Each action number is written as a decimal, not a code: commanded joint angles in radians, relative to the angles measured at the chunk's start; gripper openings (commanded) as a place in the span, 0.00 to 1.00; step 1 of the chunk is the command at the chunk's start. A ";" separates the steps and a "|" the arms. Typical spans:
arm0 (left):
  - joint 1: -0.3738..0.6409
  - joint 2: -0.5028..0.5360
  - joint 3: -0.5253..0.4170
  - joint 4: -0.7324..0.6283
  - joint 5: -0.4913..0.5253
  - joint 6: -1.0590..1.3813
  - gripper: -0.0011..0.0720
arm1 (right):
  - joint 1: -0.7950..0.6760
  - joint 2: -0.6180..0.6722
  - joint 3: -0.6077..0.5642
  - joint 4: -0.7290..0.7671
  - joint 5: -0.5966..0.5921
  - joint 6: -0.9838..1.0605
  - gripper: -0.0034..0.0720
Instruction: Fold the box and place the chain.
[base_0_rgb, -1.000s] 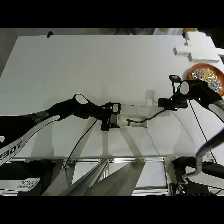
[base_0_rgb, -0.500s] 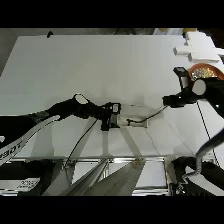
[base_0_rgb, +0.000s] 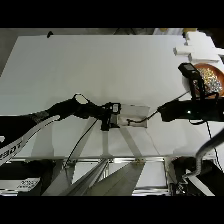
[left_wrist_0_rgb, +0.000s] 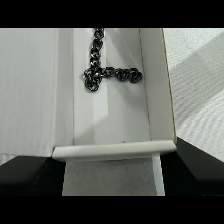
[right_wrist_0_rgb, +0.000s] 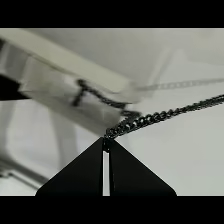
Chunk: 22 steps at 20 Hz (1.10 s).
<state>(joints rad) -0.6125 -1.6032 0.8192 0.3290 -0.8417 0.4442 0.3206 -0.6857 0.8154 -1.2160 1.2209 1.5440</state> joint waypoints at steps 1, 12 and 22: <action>0.000 0.000 0.000 0.000 0.000 0.000 0.11 | 0.136 0.024 0.001 0.088 -0.072 0.053 0.07; 0.000 0.000 0.000 0.000 0.000 0.000 0.11 | 0.377 -0.258 0.001 -0.080 -0.281 0.187 0.07; 0.000 0.000 0.000 0.000 0.000 0.000 0.11 | 0.290 -0.331 0.136 -0.135 -0.161 0.147 0.35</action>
